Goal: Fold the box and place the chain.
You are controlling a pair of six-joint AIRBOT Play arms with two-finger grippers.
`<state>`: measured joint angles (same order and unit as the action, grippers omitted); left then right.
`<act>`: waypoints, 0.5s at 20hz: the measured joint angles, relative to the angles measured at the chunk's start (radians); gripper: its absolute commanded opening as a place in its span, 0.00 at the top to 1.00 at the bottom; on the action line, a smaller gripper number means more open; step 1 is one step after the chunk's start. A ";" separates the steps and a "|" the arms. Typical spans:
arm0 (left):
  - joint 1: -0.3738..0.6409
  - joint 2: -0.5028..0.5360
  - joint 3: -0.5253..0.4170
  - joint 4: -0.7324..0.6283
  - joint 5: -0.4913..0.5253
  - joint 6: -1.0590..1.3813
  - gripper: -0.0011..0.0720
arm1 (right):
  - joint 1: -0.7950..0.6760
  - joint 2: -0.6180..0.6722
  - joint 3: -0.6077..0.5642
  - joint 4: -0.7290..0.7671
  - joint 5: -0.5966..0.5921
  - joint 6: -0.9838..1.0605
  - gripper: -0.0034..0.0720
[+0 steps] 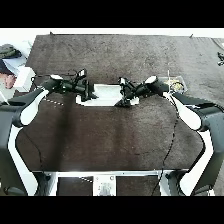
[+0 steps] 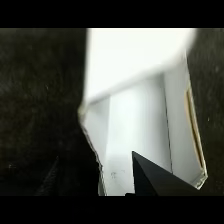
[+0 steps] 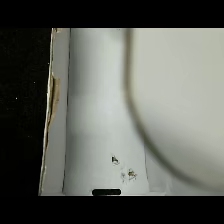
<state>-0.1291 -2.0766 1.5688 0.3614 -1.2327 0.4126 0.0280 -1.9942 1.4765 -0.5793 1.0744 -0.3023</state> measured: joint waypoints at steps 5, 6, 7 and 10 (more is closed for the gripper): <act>0.012 0.020 0.000 0.006 -0.008 0.006 0.35 | 0.000 0.000 0.000 0.000 0.000 0.000 0.43; 0.025 0.030 0.003 0.004 -0.018 0.006 0.35 | 0.000 0.000 0.000 0.000 0.001 0.000 0.43; 0.039 0.039 0.005 0.002 -0.031 0.005 0.35 | 0.000 0.000 0.000 0.000 0.001 0.000 0.43; 0.092 0.065 0.016 0.000 -0.086 -0.011 0.41 | 0.000 0.000 0.000 0.000 0.001 0.000 0.43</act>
